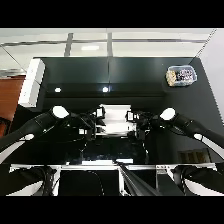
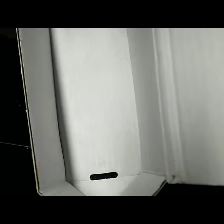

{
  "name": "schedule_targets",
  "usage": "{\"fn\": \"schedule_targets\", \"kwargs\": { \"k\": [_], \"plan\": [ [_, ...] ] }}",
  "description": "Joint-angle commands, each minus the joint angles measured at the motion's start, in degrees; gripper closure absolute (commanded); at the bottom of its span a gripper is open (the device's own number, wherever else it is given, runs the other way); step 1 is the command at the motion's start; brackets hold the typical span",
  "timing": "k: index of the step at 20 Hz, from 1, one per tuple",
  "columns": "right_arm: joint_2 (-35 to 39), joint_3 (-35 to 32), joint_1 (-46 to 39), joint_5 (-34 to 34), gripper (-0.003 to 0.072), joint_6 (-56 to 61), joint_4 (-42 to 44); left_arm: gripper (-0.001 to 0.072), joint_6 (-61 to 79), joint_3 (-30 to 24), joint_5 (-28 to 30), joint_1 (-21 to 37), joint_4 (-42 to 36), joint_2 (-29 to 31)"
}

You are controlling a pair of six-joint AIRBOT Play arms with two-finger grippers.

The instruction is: Fold the box and place the chain.

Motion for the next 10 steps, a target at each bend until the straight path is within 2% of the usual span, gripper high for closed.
{"fn": "schedule_targets", "kwargs": {
  "k": [1,2,3,4,6,8,10],
  "plan": [
    [0.0,0.0,0.0,0.0,0.0222,0.0,0.1,0.0407,-0.2,0.0,-0.3,0.0,0.3,0.0],
    [0.0,0.0,0.0,0.0,0.0222,0.0,0.1,0.0541,-0.2,0.1,-0.4,0.0,0.4,0.0],
    [0.0,0.0,0.0,0.0,0.0222,0.0,0.1,0.0535,-0.2,0.1,-0.5,0.0,0.3,0.0],
    [0.0,0.0,0.0,0.0,0.0222,0.0,0.1,0.0391,-0.5,0.0,-0.5,0.0,0.3,0.0],
    [0.0,0.0,0.0,0.0,0.0222,0.0,0.1,0.0684,-3.3,0.5,-2.1,0.3,2.8,0.5],
    [0.0,0.0,0.0,0.0,0.0222,0.0,0.1,0.0684,-11.7,1.0,-3.3,0.9,8.5,2.8],
    [0.0,0.0,0.0,0.0,0.0222,0.0,0.1,0.0684,-26.4,1.0,-3.1,2.9,15.0,7.0]
  ]
}}
